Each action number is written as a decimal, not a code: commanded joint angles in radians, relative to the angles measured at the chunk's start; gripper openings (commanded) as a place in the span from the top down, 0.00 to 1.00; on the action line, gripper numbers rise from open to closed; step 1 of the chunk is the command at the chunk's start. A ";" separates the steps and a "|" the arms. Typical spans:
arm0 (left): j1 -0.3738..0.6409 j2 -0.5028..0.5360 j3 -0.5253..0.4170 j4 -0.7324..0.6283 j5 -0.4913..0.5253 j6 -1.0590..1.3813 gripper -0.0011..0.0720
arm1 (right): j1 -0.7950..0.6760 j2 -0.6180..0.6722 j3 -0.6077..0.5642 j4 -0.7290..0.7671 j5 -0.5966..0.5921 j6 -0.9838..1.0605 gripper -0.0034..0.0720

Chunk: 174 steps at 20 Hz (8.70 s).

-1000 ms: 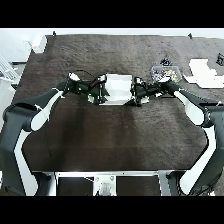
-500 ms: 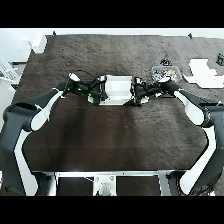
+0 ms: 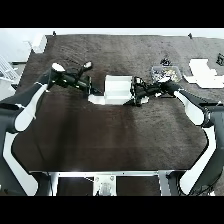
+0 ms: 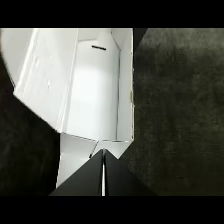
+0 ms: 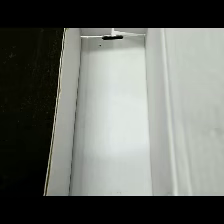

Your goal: Fold the box and place the chain.

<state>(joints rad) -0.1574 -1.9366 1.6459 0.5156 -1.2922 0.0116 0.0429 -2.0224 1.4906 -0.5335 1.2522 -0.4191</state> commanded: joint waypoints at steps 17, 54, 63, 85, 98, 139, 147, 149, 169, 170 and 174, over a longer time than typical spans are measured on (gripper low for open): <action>0.151 0.048 -0.201 0.201 0.162 -0.852 0.96 | 0.000 0.000 0.000 0.000 0.002 -0.001 0.18; 0.012 -0.026 -0.158 -0.198 0.060 -0.789 0.56 | 0.000 0.000 0.000 0.000 0.002 -0.001 0.18; 0.012 -0.026 -0.158 -0.210 0.029 -0.793 0.56 | 0.000 0.000 0.000 0.000 0.002 -0.001 0.18; -0.020 -0.004 -0.159 -0.154 0.102 -1.160 0.56 | 0.000 0.000 0.000 0.000 0.002 -0.001 0.18; -0.142 0.013 -0.018 0.159 0.200 -1.560 0.56 | 0.000 0.000 0.000 0.000 0.002 -0.001 0.18; -0.325 -0.029 0.197 0.697 0.109 -1.916 0.56 | 0.000 0.000 0.000 0.000 0.002 -0.001 0.18; -0.339 -0.142 0.405 0.809 -0.054 -1.976 0.56 | 0.000 0.000 0.000 0.000 0.002 -0.001 0.18; -0.343 -0.150 0.410 0.816 -0.053 -1.976 0.56 | 0.000 0.000 0.000 0.000 0.002 -0.001 0.18; -0.387 -0.159 0.432 0.919 -0.097 -1.963 0.64 | 0.000 0.000 0.000 0.000 0.002 -0.001 0.18; -0.388 -0.159 0.432 0.919 -0.095 -1.948 0.70 | 0.000 0.000 0.000 0.000 0.002 -0.001 0.18; -0.388 -0.159 0.432 0.916 -0.095 -1.949 0.70 | 0.000 0.000 0.000 0.000 0.002 -0.001 0.18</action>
<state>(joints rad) -0.5438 -2.0945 2.0773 1.4292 -1.3872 -1.9434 0.0433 -2.0224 1.4906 -0.5339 1.2552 -0.4213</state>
